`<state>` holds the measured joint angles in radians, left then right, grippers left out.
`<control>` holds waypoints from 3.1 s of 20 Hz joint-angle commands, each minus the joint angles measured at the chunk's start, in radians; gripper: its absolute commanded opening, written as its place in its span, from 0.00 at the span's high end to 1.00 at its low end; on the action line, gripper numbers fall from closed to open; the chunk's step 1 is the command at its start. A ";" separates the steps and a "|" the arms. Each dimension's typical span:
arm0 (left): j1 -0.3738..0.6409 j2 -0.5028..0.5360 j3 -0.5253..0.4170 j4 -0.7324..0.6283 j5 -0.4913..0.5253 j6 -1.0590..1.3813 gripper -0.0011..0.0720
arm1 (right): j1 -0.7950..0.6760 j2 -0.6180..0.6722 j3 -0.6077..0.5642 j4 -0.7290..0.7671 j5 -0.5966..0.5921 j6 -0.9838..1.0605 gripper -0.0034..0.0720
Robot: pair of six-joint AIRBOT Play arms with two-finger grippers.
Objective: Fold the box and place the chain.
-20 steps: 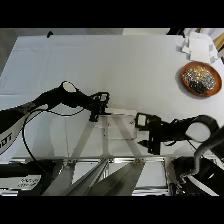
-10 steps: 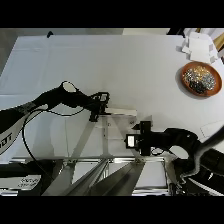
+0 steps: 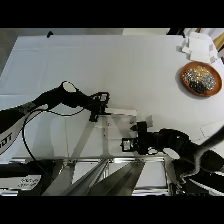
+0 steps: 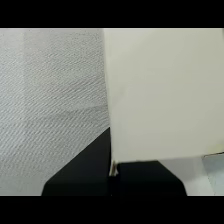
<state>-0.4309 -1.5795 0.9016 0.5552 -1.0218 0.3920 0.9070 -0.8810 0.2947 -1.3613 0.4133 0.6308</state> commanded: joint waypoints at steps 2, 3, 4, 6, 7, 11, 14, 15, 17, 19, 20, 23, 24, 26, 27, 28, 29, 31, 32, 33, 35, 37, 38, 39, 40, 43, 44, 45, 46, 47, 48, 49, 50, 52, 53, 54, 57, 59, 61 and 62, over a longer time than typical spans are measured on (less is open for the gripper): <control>-0.001 0.000 0.000 0.000 0.000 0.000 0.97 | -0.009 -0.013 0.000 -0.051 -0.048 0.001 0.17; -0.001 0.000 0.000 0.000 0.000 0.000 0.97 | -0.018 -0.013 0.000 -0.055 -0.048 0.001 0.17; -0.001 0.000 0.000 0.000 0.000 0.000 0.97 | -0.029 -0.009 0.000 -0.061 -0.048 0.001 0.17; -0.001 0.000 0.000 0.000 0.000 0.000 0.97 | -0.047 0.021 0.000 -0.067 -0.048 0.001 0.17; -0.001 0.000 0.000 0.000 0.000 0.000 0.97 | -0.057 0.048 0.000 -0.071 -0.047 0.001 0.17; -0.001 0.000 0.000 0.000 0.000 0.000 0.97 | -0.096 0.126 0.000 -0.071 -0.021 0.002 0.17; -0.001 0.000 0.000 0.000 0.000 0.000 0.97 | -0.119 0.127 0.000 -0.034 0.000 0.002 0.17; -0.001 0.000 0.000 0.000 0.000 0.000 0.97 | -0.132 0.127 0.000 -0.018 0.007 0.001 0.17; -0.001 0.000 0.000 0.000 0.000 0.000 0.97 | -0.173 0.127 0.000 0.012 0.013 0.000 0.17; -0.001 0.000 0.000 0.000 0.000 0.000 0.97 | -0.203 0.127 0.000 0.043 0.012 -0.004 0.17; -0.001 0.000 0.000 0.000 0.000 0.000 0.97 | -0.213 0.127 0.000 0.066 0.012 -0.004 0.17; -0.001 0.000 0.000 0.000 0.000 0.000 0.97 | -0.246 0.125 0.000 0.148 0.011 -0.012 0.17; -0.001 0.000 0.000 0.000 0.000 0.000 0.97 | -0.261 0.122 0.000 0.174 0.012 -0.012 0.17; -0.001 0.000 0.000 0.000 0.000 0.000 0.97 | -0.281 0.116 0.000 0.198 0.013 -0.012 0.17; -0.001 0.000 0.000 0.000 0.000 0.000 0.97 | -0.287 0.115 0.000 0.200 0.014 -0.012 0.17; -0.001 0.000 0.000 0.000 0.000 0.000 0.97 | -0.295 0.114 0.000 0.200 0.014 -0.012 0.17; -0.001 0.000 0.000 0.000 0.000 0.000 0.97 | -0.307 0.114 0.000 0.200 0.014 -0.012 0.17; -0.001 0.000 0.000 0.000 0.000 0.000 0.97 | -0.337 0.114 0.000 0.225 0.018 -0.036 0.17; -0.001 0.000 0.000 0.000 0.000 0.000 0.97 | -0.354 0.114 0.000 0.265 0.032 -0.099 0.17; -0.001 0.000 0.000 0.000 0.000 0.000 0.97 | -0.371 0.114 0.000 0.310 0.051 -0.177 0.17; -0.001 0.000 0.000 0.000 0.000 0.000 0.97 | -0.406 0.114 0.000 0.412 0.103 -0.370 0.17; -0.001 0.000 0.000 0.000 0.000 0.000 0.97 | -0.440 0.107 0.001 0.488 0.123 -0.505 0.17; -0.001 0.000 0.000 0.000 0.000 0.000 0.97 | -0.455 0.088 0.002 0.515 0.125 -0.509 0.17; -0.001 0.000 0.000 0.000 0.000 0.000 0.97 | -0.466 0.063 0.006 0.536 0.134 -0.509 0.17; -0.001 0.000 0.000 0.000 0.000 0.000 0.97 | -0.468 0.032 0.016 0.536 0.162 -0.510 0.17; -0.001 0.000 0.000 0.000 0.000 0.000 0.97 | -0.427 0.049 0.023 0.377 0.239 -0.475 0.17; -0.001 0.000 0.000 0.000 0.000 0.000 0.97 | -0.409 0.090 0.021 0.296 0.239 -0.423 0.17; -0.001 0.000 0.000 0.000 0.000 0.000 0.97 | -0.390 0.137 0.019 0.218 0.240 -0.356 0.17; -0.001 0.000 0.000 0.000 0.000 0.000 0.97 | -0.372 0.189 0.011 0.167 0.238 -0.286 0.17; -0.001 0.000 0.000 0.000 0.000 0.000 0.97 | -0.346 0.230 -0.003 0.150 0.237 -0.239 0.16; -0.001 0.000 0.000 0.000 0.000 0.000 0.97 | -0.306 0.261 -0.025 0.150 0.236 -0.202 0.15; -0.001 0.000 0.000 0.000 0.000 0.000 0.97 | -0.259 0.278 -0.047 0.150 0.227 -0.176 0.15; -0.001 0.000 0.000 0.000 0.000 0.000 0.97 | -0.204 0.282 -0.066 0.150 0.200 -0.158 0.15; -0.001 0.000 0.000 0.000 0.000 0.000 0.97 | -0.109 0.274 -0.085 0.151 0.119 -0.151 0.15; -0.001 0.000 0.000 0.000 0.000 0.000 0.97 | -0.082 0.264 -0.087 0.148 0.074 -0.128 0.15; -0.001 0.000 0.000 0.000 0.000 0.000 0.97 | -0.065 0.249 -0.090 0.126 0.026 -0.126 0.15; -0.001 0.000 0.000 0.000 0.000 0.000 0.97 | -0.061 0.167 -0.095 0.078 -0.130 -0.126 0.14; -0.001 0.000 0.000 0.000 0.000 0.000 0.97 | -0.039 0.119 -0.095 0.078 -0.135 -0.130 0.12; -0.001 0.000 0.000 0.000 0.000 0.000 0.97 | -0.005 0.130 -0.095 0.077 -0.137 -0.142 0.12; -0.001 0.000 0.000 0.000 0.000 0.000 0.97 | 0.008 0.158 -0.095 0.077 -0.134 -0.142 0.12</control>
<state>-0.4313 -1.5795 0.9016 0.5549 -1.0218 0.3920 0.8764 -0.7284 0.2012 -1.2732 0.3161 0.4915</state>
